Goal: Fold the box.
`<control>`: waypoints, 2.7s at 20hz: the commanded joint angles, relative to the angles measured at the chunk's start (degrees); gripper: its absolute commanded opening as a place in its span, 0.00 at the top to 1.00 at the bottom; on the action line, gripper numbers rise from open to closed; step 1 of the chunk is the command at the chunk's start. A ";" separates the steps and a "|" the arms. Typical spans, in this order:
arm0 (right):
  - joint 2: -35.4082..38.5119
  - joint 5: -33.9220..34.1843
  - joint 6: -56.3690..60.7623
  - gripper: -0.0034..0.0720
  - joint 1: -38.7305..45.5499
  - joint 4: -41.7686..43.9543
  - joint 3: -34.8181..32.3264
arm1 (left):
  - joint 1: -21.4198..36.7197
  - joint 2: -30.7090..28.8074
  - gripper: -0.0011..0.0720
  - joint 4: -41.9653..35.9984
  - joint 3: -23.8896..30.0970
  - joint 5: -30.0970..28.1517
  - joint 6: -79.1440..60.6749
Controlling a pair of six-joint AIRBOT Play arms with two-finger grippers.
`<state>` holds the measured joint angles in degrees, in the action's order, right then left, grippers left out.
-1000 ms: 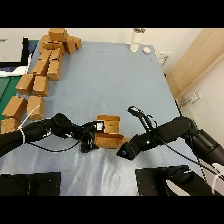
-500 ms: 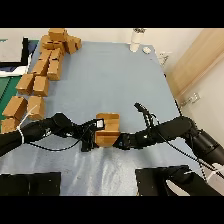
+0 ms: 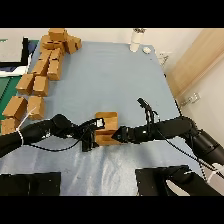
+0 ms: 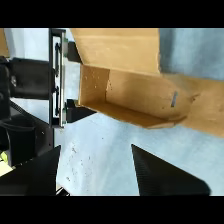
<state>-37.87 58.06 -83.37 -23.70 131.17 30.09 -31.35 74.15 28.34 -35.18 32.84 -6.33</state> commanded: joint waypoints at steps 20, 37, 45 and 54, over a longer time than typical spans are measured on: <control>-27.32 -12.39 -14.21 0.95 0.00 -0.61 12.20 | -3.98 0.50 0.41 4.26 0.37 -4.22 2.93; -34.56 -11.45 -22.75 0.95 -2.32 -3.15 12.63 | -3.98 0.50 0.41 4.24 0.35 -4.22 2.93; -14.67 1.01 -23.61 0.95 1.92 -12.11 15.08 | -4.00 0.50 0.41 4.26 0.35 -4.22 2.93; -2.36 11.15 -55.65 0.08 0.85 -21.70 0.26 | -4.00 0.50 0.41 4.26 0.37 -4.22 2.93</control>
<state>-41.93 70.57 -126.19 -22.79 114.65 34.50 -35.31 74.61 32.58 -34.83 28.62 -3.40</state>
